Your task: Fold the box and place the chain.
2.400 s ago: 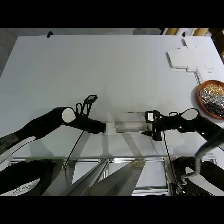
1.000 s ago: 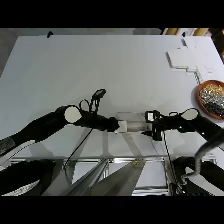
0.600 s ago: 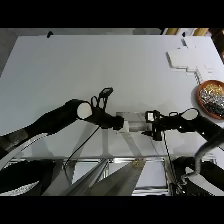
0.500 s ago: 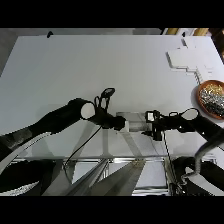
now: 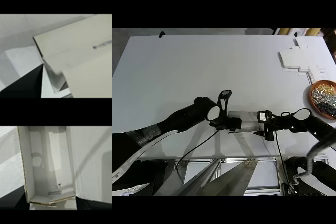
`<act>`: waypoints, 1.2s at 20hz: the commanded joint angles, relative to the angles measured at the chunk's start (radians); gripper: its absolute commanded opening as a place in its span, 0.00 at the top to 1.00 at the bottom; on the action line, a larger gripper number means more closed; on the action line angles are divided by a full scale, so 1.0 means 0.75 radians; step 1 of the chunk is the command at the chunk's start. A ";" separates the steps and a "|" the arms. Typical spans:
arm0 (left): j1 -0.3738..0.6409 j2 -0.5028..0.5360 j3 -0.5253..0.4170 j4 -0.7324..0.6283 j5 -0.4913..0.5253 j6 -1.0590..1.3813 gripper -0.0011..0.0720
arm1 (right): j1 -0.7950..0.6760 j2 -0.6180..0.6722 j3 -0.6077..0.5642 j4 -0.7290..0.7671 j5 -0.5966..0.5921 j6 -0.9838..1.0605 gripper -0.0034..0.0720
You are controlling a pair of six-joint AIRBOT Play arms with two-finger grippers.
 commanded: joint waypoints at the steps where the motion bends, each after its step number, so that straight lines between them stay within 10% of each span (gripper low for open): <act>1: -0.039 -0.066 0.089 0.142 -0.139 -0.182 0.56 | 0.000 0.001 -0.001 0.001 0.000 0.002 0.51; 8: -0.065 -0.240 0.354 0.292 -0.467 -0.354 0.56 | 0.000 0.001 -0.001 0.001 0.000 0.002 0.51; 18: -0.095 -0.325 0.357 0.294 -0.419 -0.473 0.56 | 0.000 0.001 -0.001 0.001 0.001 0.002 0.51; 24: -0.095 -0.325 0.357 0.294 -0.400 -0.497 0.88 | 0.001 0.001 -0.001 0.001 0.001 0.002 0.51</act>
